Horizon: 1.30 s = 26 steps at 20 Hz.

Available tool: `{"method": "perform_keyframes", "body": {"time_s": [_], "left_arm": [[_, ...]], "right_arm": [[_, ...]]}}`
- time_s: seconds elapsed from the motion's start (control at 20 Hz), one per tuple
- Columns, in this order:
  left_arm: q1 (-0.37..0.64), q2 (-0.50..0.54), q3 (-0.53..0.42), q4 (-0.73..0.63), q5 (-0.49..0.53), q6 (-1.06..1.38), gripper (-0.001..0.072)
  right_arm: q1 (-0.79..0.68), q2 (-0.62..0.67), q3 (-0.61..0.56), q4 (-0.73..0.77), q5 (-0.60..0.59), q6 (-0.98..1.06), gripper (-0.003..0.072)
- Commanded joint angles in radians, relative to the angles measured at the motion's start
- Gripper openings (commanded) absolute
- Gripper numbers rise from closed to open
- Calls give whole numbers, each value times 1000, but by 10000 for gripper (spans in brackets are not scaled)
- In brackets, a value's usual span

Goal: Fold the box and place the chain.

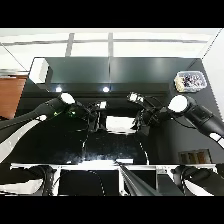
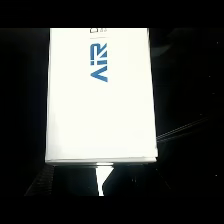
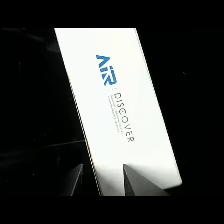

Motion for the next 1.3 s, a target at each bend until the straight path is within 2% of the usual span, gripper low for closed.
{"method": "perform_keyframes", "body": {"time_s": [0.0, 0.05, 0.1, 0.2, 0.3, 0.35, 0.45, 0.55, 0.8, 1.0, 1.25], "left_arm": [[0, 2, 0, 0, -5, 2, 382], [0, 2, 0, 0, -5, 2, 382], [0, 2, 0, 0, -5, 2, 382], [0, 2, 0, 0, -5, 2, 382], [0, 2, 0, 0, -5, 2, 382], [0, 2, 0, 0, -5, 2, 382], [0, 2, 0, 0, -5, 2, 382], [0, 2, 0, 0, -5, 2, 382], [0, 2, 0, 0, -5, 2, 382], [0, 2, 0, 0, -5, 2, 382], [1, 3, 0, 0, -6, 2, 382]], "right_arm": [[-71, 36, 8, 26, 98, 200, 312], [-111, 36, 7, 64, 175, 238, 124], [-141, 36, 2, 115, 236, 246, 13], [-172, 36, -32, 243, 266, 265, 13], [-168, 34, -91, 404, 191, 272, 13], [-159, 31, -112, 431, 126, 317, 13], [-129, 13, -132, 420, -4, 402, 13], [-96, -27, -132, 424, -56, 414, 13], [-71, -123, -132, 404, -93, 439, 13], [-71, -125, -132, 304, -132, 518, 14], [-74, -114, -122, 291, -119, 526, 14]]}}
